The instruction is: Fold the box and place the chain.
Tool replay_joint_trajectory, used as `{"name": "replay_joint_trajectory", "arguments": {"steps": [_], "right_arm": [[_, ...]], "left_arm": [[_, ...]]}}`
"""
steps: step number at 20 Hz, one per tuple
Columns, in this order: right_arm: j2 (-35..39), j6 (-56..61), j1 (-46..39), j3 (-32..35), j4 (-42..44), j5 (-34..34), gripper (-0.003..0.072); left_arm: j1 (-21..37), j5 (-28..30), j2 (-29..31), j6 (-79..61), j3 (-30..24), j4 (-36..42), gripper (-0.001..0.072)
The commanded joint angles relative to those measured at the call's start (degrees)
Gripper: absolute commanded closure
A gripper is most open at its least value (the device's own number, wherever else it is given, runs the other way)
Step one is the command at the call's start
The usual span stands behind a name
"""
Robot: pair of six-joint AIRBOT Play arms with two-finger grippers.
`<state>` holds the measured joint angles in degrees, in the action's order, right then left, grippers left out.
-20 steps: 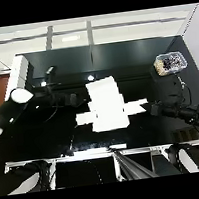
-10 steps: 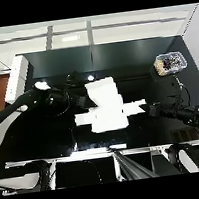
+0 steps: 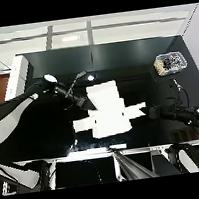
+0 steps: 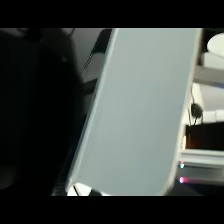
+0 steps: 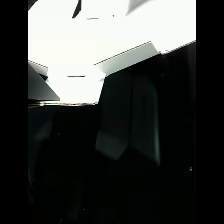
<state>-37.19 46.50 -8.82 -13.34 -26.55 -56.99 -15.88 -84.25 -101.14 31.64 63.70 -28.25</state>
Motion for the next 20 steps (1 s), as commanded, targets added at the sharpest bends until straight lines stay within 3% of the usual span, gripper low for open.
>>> {"name": "replay_joint_trajectory", "arguments": {"steps": [1,11,12,13,16,18,20], "right_arm": [[0.0,2.1,0.0,0.0,-3.9,-1.5,0.0674],[0.0,3.7,0.0,0.0,-4.2,0.3,0.0674],[0.0,3.7,0.0,0.0,-4.1,0.3,0.0674],[0.0,3.7,0.0,0.0,-4.2,0.4,0.0674],[0.0,3.7,0.0,0.0,-4.2,0.5,0.0674],[0.0,3.7,0.0,0.0,-4.1,0.3,0.0674],[0.0,3.7,0.0,0.0,-4.2,0.2,0.0673]], "left_arm": [[-0.6,-1.8,-1.0,-0.8,3.0,-5.9,0.0308],[-6.1,1.1,-1.2,-0.8,3.0,-6.1,0.0358],[-6.2,2.1,-1.2,-0.8,3.0,-5.4,0.038],[-6.3,3.1,-1.2,-0.8,3.0,-5.2,0.0472],[-6.3,3.1,-1.2,0.1,3.0,-5.2,0.0514],[-6.7,2.6,-1.2,0.8,3.0,-5.3,0.0677],[-7.3,2.6,-1.1,1.0,3.0,-5.4,0.0684]]}}
